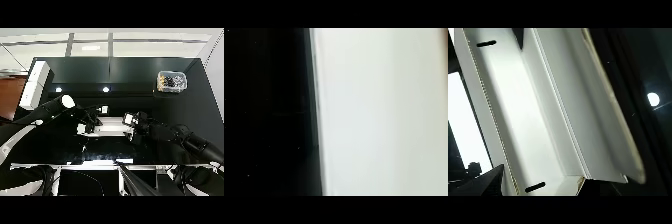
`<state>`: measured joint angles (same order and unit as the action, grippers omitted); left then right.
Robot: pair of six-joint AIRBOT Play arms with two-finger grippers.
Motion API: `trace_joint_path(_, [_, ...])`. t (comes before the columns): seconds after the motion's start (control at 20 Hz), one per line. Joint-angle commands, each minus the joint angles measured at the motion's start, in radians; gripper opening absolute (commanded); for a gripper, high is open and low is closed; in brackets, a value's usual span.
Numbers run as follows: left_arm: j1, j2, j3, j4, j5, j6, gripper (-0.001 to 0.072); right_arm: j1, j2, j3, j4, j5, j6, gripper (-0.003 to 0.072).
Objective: Fold the box and place the chain.
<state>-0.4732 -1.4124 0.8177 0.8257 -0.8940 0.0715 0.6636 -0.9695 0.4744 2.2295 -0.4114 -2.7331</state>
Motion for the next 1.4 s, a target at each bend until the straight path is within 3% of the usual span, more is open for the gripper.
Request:
trace_joint_path(0.0, [0.000, 0.001, 0.001, 0.000, 0.006, -0.001, 0.0026, -0.014, -0.001, 0.001, 0.076, -0.019, -0.079, 0.0712])
trace_joint_path(0.25, [0.000, 0.001, 0.001, 0.000, 0.005, -0.001, 0.0025, -0.014, -0.038, 0.001, 0.129, -0.159, -0.129, 0.0711])
trace_joint_path(0.6, [0.000, 0.001, 0.001, 0.000, 0.003, -0.070, 0.0025, -0.007, -0.161, 0.001, 0.137, -0.087, -0.253, 0.0711])
trace_joint_path(1.35, [-0.026, 0.018, -0.013, 0.004, 0.001, -0.132, 0.0025, -0.007, -0.167, 0.001, 0.134, -0.070, -0.253, 0.0711])
